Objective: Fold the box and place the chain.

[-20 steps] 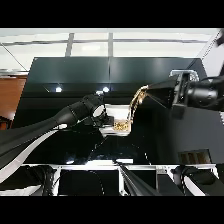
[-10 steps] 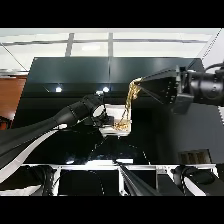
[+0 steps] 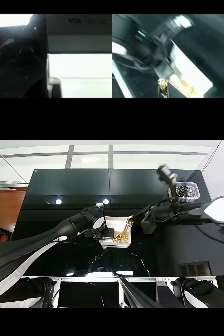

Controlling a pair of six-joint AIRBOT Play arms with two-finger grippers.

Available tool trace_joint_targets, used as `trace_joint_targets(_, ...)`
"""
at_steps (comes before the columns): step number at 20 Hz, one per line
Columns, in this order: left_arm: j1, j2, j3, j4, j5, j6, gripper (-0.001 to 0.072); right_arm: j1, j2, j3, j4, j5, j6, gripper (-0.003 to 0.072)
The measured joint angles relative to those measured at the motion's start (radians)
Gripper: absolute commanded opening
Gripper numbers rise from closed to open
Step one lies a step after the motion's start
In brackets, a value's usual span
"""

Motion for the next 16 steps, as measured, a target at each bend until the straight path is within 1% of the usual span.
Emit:
trace_joint_targets(3,0.000,0.000,0.000,0.000,0.000,0.000,0.0026,0.013,-0.057,-0.062,-0.005,-0.045,0.012,0.0017)
trace_joint_targets(4,0.000,0.000,0.000,0.000,0.000,0.000,0.0026,0.021,-0.074,-0.072,0.001,-0.058,0.015,0.0046)
trace_joint_targets(5,0.000,0.000,0.000,0.000,0.000,0.000,0.0026,0.031,-0.091,-0.082,0.005,-0.074,0.017,0.0247)
trace_joint_targets(6,0.000,0.000,0.000,0.000,0.000,0.000,0.0026,0.039,-0.103,-0.087,0.008,-0.090,0.018,0.0270)
trace_joint_targets(8,0.000,0.000,0.000,0.000,0.000,0.000,0.0026,0.042,-0.118,-0.090,0.007,-0.105,0.019,0.0270)
trace_joint_targets(10,0.000,0.000,0.000,0.000,0.000,0.000,0.0026,0.017,-0.121,-0.073,-0.029,-0.084,0.022,0.0270)
trace_joint_targets(12,0.000,0.000,0.000,-0.004,0.000,0.000,0.0026,-0.039,-0.101,-0.056,-0.104,-0.026,0.033,0.0269)
trace_joint_targets(16,0.000,0.000,0.000,-0.013,0.000,0.000,0.0026,-0.193,-0.029,-0.042,-0.323,0.113,0.094,0.0268)
